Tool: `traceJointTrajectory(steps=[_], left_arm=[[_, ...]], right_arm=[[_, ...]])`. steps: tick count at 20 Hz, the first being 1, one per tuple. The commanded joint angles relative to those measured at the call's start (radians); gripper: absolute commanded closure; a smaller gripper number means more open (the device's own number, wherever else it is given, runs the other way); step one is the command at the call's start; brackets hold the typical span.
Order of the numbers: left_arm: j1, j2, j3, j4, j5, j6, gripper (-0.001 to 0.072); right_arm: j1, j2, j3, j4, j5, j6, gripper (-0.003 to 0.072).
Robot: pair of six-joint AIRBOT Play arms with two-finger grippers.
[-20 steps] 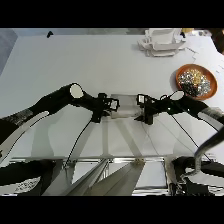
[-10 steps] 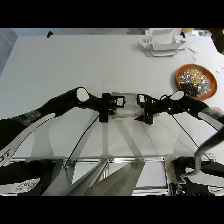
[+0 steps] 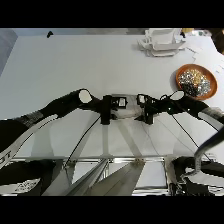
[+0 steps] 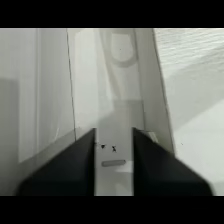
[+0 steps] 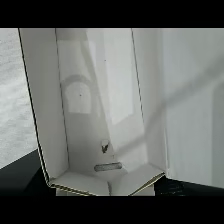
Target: Fold the box and place the chain.
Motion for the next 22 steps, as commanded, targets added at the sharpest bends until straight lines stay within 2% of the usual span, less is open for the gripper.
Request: traceJointTrajectory(steps=[1, 2, 6, 8, 10, 12, 14, 18, 22], left_arm=[[0.013, 0.093, 0.000, 0.135, -0.112, -0.208, 0.0647], [0.028, 0.138, 0.000, 0.183, -0.167, -0.320, 0.0703], [0.140, 0.273, 0.000, 0.353, -0.326, -0.879, 0.0704], [0.207, 0.299, -0.002, 0.407, -0.352, -1.117, 0.0704], [0.273, 0.291, -0.023, 0.396, -0.326, -1.244, 0.0704], [0.324, 0.258, -0.075, 0.313, -0.254, -1.292, 0.0700], [0.343, 0.189, -0.114, 0.209, -0.232, -1.283, 0.0700], [0.320, 0.045, -0.117, 0.090, -0.222, -1.210, 0.0700], [0.278, -0.004, -0.117, 0.030, -0.179, -1.208, 0.0700]], right_arm=[[0.000, 0.001, 0.000, 0.001, 0.000, 0.002, 0.0371], [0.000, 0.000, 0.000, 0.001, 0.000, 0.002, 0.0371], [0.000, 0.000, 0.000, 0.000, 0.000, 0.002, 0.0371], [0.000, 0.000, 0.000, 0.001, 0.000, 0.002, 0.0371], [0.000, 0.000, 0.000, 0.001, 0.000, 0.002, 0.0371], [0.000, 0.000, 0.000, 0.001, 0.000, 0.002, 0.0371], [0.000, 0.000, 0.000, 0.000, 0.000, 0.002, 0.0371], [0.000, 0.001, 0.000, 0.001, 0.000, 0.002, 0.0371], [0.000, 0.001, 0.000, 0.000, 0.000, 0.002, 0.0371]])
